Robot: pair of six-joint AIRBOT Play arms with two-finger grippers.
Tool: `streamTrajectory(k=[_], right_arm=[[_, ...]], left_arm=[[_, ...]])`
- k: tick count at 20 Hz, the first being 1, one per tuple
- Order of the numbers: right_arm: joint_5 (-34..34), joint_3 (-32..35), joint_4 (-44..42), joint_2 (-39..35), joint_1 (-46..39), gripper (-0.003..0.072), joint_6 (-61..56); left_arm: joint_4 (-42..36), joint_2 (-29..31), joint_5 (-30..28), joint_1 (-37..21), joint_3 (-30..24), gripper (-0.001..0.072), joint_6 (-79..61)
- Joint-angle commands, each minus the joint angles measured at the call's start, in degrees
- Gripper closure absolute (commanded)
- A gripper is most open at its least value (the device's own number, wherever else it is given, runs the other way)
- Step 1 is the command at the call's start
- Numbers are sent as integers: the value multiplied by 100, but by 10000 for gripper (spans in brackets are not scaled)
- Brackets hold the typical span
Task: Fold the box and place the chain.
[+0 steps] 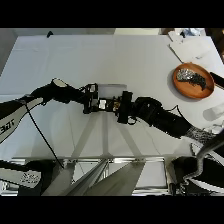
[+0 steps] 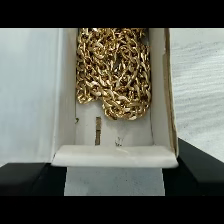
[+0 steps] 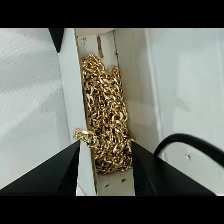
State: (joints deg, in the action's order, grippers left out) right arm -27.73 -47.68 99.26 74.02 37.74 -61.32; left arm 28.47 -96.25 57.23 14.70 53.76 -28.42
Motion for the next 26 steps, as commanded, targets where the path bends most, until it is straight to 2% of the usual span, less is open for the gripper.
streamTrajectory(k=[1, 9, 21, 23, 26], right_arm=[[85, -2, 227, 90, 0, 364, 35], [503, -4, 101, 302, 4, 364, -94], [494, -7, 101, -190, 2, 365, -343], [138, -188, 57, -243, -72, 365, -599], [-1115, -1113, -378, -181, -592, 365, -826]], left_arm=[[2, 0, 0, 2, -2, 495, -2], [2, 0, -2, 2, -2, 495, -2], [2, 0, 0, 2, -2, 495, -4], [2, 0, 0, 2, 0, 495, -2], [2, 0, 0, 2, 0, 495, -2]])
